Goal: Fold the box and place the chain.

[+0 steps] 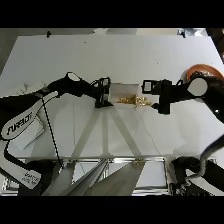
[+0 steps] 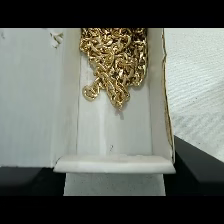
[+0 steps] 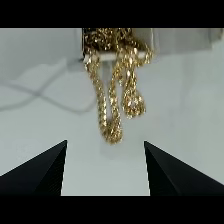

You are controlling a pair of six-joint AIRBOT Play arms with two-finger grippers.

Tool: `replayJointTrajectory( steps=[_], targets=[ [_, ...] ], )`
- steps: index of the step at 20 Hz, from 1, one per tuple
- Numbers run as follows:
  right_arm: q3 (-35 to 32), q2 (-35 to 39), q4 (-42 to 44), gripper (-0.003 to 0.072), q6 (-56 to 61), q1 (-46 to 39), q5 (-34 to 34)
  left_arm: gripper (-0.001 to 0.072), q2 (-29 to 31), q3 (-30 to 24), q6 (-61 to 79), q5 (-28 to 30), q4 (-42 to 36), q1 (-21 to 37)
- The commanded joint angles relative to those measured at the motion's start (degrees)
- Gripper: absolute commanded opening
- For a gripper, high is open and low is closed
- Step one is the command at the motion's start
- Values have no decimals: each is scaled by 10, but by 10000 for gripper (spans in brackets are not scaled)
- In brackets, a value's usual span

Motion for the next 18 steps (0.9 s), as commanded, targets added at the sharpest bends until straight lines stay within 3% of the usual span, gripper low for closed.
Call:
replayJointTrajectory(
  steps=[1, 12, 13, 16, 17, 18],
  targets=[
    [-17, -66, 72, 551, -101, -1, -104, 217, 0, 0, 0, 0, 0, 1],
    [-17, -227, 178, 535, -198, -1, -222, 217, 0, 0, 0, 0, 0, 1],
    [-17, -231, 179, 480, -198, -1, -214, 217, 0, 0, 0, 0, 0, 0],
    [-17, -230, 177, 73, -188, -2, -209, 217, 0, 0, 0, 0, 0, 1],
    [-17, -228, 176, 8, -181, -2, -213, 217, 0, 0, 0, 0, 0, 1],
    [-17, -225, 170, 8, -181, -2, -212, 217, 0, 0, 0, 0, 0, 1]
  ],
)
